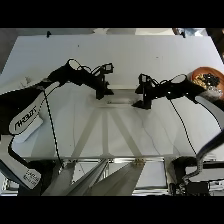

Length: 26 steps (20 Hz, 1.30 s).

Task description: Fold the box and place the chain.

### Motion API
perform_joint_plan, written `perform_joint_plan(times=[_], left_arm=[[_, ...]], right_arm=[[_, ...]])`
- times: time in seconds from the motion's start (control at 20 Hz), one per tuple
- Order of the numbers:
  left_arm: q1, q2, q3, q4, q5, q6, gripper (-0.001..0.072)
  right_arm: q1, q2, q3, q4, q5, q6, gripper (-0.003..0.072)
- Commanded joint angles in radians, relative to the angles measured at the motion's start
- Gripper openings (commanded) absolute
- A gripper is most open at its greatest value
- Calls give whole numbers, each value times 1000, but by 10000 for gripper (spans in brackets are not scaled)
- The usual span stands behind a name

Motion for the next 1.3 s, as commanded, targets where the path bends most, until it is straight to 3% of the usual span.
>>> perform_joint_plan(times=[0.0, 0.85, 0.9, 0.95, 1.0, 1.05, 1.25], left_arm=[[0, 0, 0, -1, 3, 0, 12], [0, 0, 0, 0, 3, 0, 12], [0, 0, 0, 0, 3, 0, 12], [0, 0, 0, 0, 3, 0, 12], [0, 0, 0, -1, 3, 0, 12], [0, 0, 0, 0, 3, 0, 12], [0, 0, 0, 0, 3, 0, 12]], right_arm=[[0, -25, 10, -7, 24, -9, 691], [47, -80, 11, -3, -35, -11, 690], [47, -80, 11, -3, -37, -12, 670], [47, -80, 11, -3, -37, -12, 580], [47, -80, 11, -4, -37, -12, 443], [47, -80, 11, -3, -36, -11, 366], [47, -80, 11, -3, -35, -11, 364]])
